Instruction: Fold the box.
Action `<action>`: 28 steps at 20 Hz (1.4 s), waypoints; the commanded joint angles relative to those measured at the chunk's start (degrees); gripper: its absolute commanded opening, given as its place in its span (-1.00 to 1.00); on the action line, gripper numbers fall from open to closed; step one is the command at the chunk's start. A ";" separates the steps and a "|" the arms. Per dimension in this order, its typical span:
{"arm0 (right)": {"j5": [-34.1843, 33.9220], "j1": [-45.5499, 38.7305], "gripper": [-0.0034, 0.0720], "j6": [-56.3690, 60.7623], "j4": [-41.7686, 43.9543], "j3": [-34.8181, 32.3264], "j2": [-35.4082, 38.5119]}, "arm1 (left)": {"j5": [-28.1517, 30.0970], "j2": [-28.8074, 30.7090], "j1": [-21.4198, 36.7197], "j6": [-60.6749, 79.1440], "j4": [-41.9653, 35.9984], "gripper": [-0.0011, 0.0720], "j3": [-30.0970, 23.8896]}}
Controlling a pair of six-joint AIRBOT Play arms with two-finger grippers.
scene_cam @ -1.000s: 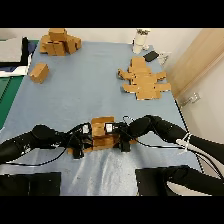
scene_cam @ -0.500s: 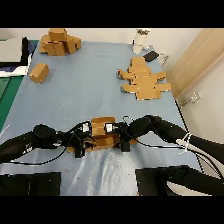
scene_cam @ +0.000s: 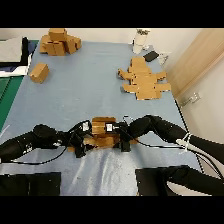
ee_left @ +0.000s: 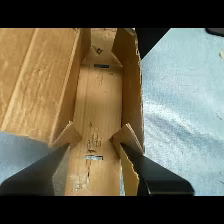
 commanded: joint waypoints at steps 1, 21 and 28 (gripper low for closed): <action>-0.02 0.04 0.47 0.00 0.04 0.02 -0.04 | 0.11 -0.02 0.00 -1.64 -0.07 -0.54 0.04; -0.02 0.04 0.47 0.00 0.07 0.02 -0.04 | -13.73 23.78 10.19 -121.66 56.30 -0.94 -3.72; -0.02 0.04 0.47 0.00 0.04 0.02 -0.04 | -5.51 14.95 2.10 -121.72 49.53 -0.94 -3.72</action>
